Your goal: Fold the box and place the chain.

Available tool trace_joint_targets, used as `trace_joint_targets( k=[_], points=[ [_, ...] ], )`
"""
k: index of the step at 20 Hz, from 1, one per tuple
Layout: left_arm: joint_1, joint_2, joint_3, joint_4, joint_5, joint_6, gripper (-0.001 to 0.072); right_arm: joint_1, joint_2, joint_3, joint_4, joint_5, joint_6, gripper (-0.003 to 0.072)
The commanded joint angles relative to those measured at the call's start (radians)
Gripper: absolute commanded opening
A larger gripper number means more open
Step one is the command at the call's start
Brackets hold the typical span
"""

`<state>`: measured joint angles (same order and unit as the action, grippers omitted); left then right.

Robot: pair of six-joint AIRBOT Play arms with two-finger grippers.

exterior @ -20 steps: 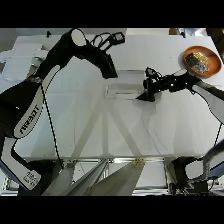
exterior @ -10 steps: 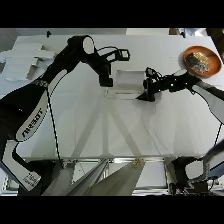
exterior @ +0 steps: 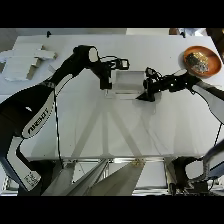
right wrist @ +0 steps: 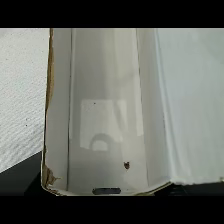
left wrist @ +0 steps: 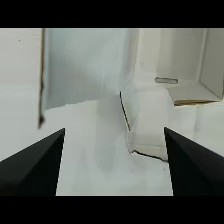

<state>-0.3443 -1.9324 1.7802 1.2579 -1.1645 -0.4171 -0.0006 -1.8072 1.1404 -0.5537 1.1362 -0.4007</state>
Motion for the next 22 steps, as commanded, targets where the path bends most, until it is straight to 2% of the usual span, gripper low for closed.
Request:
trace_joint_targets(
  k=[1,5,11,12,18,20,22],
  points=[
    [0.000,-0.011,-0.002,-0.039,0.015,0.053,0.0699,0.000,0.000,0.001,0.000,0.000,0.000,0.0521],
    [-0.010,-0.018,-0.002,-0.094,-0.069,0.108,0.0697,0.000,0.000,0.001,0.000,0.000,0.000,0.0521],
    [-0.015,-0.018,-0.002,-0.095,-0.089,0.103,0.0689,0.000,0.000,0.001,0.000,0.000,0.000,0.0521],
    [-0.015,-0.018,-0.002,-0.094,-0.095,0.103,0.0628,0.000,0.000,0.001,0.000,0.000,0.000,0.0521],
    [-0.015,-0.017,-0.014,-0.097,-0.141,0.102,0.0613,0.000,0.000,0.001,0.000,0.000,0.000,0.0521],
    [-0.015,-0.018,-0.047,-0.098,-0.145,0.103,0.0527,0.000,0.000,0.001,0.000,0.000,0.000,0.0521],
    [-0.019,-0.018,-0.080,-0.098,-0.141,0.103,0.0505,0.000,0.000,0.001,0.000,0.000,0.000,0.0521]
  ],
)
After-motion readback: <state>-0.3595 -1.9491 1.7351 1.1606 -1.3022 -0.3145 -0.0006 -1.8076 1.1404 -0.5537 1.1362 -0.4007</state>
